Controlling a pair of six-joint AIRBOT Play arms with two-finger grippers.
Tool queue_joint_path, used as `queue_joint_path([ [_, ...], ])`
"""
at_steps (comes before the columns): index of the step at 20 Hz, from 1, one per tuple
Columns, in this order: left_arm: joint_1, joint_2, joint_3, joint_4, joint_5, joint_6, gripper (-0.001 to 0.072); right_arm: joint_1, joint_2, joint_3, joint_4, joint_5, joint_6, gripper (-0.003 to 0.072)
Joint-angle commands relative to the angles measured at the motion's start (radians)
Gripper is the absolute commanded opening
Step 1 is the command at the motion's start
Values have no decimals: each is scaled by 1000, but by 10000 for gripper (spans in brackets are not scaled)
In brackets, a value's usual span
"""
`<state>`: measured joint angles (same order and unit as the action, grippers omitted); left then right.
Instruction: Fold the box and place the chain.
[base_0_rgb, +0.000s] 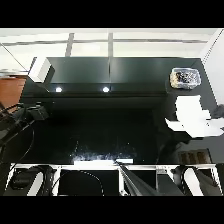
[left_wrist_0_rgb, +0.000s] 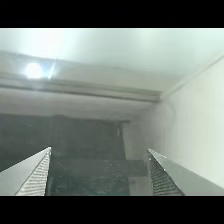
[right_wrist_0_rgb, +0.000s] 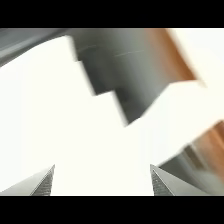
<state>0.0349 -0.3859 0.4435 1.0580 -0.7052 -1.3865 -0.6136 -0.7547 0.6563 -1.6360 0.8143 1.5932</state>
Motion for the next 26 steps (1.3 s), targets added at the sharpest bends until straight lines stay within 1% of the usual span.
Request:
queue_joint_path([
  [1, -56, -82, 3, -31, 6, 27, 703, -307, -230, 188, 73, 1, -33, 701],
  [3, -126, -138, 5, -30, 34, 26, 703, -422, -379, 329, 172, 98, -161, 701],
  [5, -200, -206, 16, -27, 88, 26, 703, -504, -516, 443, 229, 225, -276, 701],
  [6, -230, -241, 28, -27, 114, 24, 703, -539, -574, 487, 280, 284, -346, 701],
  [7, -257, -279, 45, -27, 140, 18, 703, -575, -633, 528, 387, 349, -453, 701],
  [9, -294, -351, 79, -27, 189, 17, 703, -631, -732, 578, 639, 454, -585, 701],
  [10, -308, -385, 97, -31, 216, 17, 703, -639, -787, 601, 720, 521, -593, 701],
  [12, -333, -434, 127, -57, 262, 17, 703, -624, -888, 629, 791, 681, -638, 700],
  [13, -348, -454, 140, -57, 282, 17, 703, -604, -929, 637, 785, 731, -649, 701],
  [14, -359, -469, 150, -57, 296, 17, 703, -583, -958, 642, 757, 753, -656, 701],
  [17, -381, -489, 160, -57, 304, 17, 703, -508, -1024, 703, 620, 744, -655, 701],
  [18, -383, -489, 160, -57, 303, 17, 703, -484, -1047, 743, 598, 753, -655, 700],
  [20, -383, -489, 160, -57, 303, 17, 703, -446, -1082, 800, 610, 779, -655, 697],
  [21, -383, -489, 160, -57, 302, 17, 703, -430, -1091, 807, 615, 792, -657, 603],
  [22, -383, -489, 160, -57, 302, 17, 703, -416, -1098, 807, 608, 806, -660, 536],
  [26, -383, -489, 160, -57, 302, 17, 703, -405, -1104, 807, 613, 855, -659, 536],
])
